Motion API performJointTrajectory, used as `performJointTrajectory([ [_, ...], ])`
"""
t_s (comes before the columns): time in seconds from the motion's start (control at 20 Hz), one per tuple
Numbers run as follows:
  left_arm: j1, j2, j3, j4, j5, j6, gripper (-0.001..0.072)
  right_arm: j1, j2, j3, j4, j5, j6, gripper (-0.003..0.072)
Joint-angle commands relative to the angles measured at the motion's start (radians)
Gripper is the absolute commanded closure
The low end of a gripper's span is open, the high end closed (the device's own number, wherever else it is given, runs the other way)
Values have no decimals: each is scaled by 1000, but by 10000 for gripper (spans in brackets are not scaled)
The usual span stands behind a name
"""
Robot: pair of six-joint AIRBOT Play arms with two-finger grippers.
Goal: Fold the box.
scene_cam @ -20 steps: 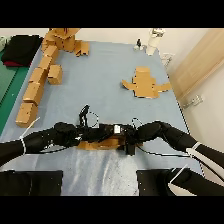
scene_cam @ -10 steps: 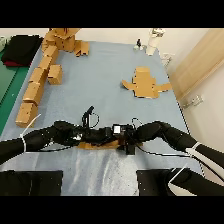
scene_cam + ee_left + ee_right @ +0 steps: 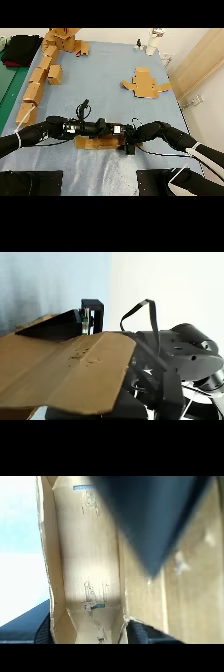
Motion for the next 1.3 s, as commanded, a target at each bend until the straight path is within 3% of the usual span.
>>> performJointTrajectory([
  [0.0, 32, 27, 6, 59, 75, -9, 702, -1, 0, 0, 1, 0, 1, 241],
  [0.55, 2, 11, 27, 144, 254, -40, 702, -1, 0, 0, 2, 0, 1, 240],
  [0.8, -15, -47, 34, 287, 254, -167, 702, -1, 0, 0, 1, 0, 1, 240],
  [1.05, -14, -49, 38, 558, 256, -388, 702, -1, 0, 0, 1, 0, 1, 240],
  [1.25, -14, -57, 38, 585, 245, -406, 702, -1, 0, 0, 1, 0, 1, 241],
])
